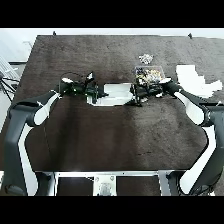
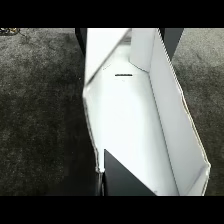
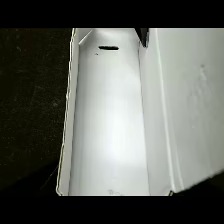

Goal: Fold the box and place the chain.

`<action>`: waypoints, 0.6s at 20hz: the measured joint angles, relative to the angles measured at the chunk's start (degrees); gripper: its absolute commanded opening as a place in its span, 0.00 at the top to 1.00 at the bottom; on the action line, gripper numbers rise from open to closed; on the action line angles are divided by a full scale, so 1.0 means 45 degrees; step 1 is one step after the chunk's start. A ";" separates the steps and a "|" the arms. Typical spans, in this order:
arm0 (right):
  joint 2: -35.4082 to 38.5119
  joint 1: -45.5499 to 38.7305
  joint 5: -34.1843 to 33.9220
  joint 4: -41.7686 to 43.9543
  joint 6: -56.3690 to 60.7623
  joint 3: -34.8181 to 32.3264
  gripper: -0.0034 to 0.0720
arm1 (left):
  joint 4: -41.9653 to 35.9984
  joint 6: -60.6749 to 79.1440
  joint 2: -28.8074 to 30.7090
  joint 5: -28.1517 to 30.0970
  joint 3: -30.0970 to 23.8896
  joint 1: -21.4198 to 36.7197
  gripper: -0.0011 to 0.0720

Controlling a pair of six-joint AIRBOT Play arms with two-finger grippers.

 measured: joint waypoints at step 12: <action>-0.0005 0.0087 -0.0083 0.0005 -0.0277 0.0000 0.18 | 0.0000 0.0000 0.0000 -0.0010 0.0000 0.0000 0.96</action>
